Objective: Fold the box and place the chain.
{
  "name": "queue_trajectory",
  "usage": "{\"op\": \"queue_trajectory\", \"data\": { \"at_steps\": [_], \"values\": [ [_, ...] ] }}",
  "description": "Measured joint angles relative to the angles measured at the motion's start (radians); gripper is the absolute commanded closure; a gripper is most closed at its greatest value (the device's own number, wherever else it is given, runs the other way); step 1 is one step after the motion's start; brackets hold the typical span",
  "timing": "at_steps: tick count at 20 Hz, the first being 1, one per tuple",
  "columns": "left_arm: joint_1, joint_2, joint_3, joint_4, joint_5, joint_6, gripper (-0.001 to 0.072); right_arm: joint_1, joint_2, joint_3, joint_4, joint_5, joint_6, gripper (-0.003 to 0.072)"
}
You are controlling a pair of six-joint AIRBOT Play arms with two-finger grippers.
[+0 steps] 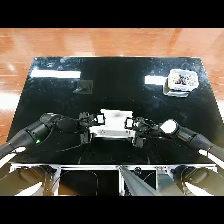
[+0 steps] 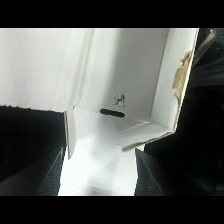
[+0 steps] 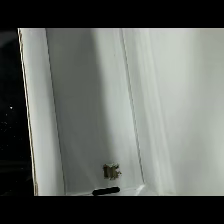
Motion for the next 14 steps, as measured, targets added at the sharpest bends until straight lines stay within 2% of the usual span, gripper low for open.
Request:
{"op": "queue_trajectory", "data": {
  "at_steps": [3, 5, 6, 7, 10, 12, 14],
  "values": [
    [-0.003, -0.01, 0.0, -0.014, -0.002, 0.002, 0.0289, 0.0, 0.0, 0.0, 0.0, 0.0, 0.0, 0.0081],
    [-0.005, -0.013, 0.0, -0.021, -0.003, 0.003, 0.0364, 0.0, 0.0, 0.0, 0.0, 0.0, 0.0, 0.0081],
    [-0.006, -0.013, 0.0, -0.026, -0.003, 0.003, 0.0366, 0.0, 0.0, 0.0, 0.0, 0.0, 0.0, 0.0081],
    [-0.011, -0.014, 0.0, -0.031, -0.003, 0.003, 0.0411, 0.0, 0.0, 0.0, 0.0, 0.0, 0.0, 0.0081],
    [-0.031, -0.015, 0.0, -0.042, -0.009, 0.003, 0.0426, 0.0, 0.0, 0.0, 0.0, 0.0, 0.0, 0.0081],
    [-0.049, -0.015, 0.0, -0.045, -0.027, 0.003, 0.0477, 0.0, 0.0, 0.0, 0.0, 0.0, 0.0, 0.0081],
    [-0.066, -0.015, 0.0, -0.048, -0.048, 0.003, 0.0477, 0.0, 0.0, 0.0, 0.0, 0.0, 0.0, 0.0081]
  ]
}}
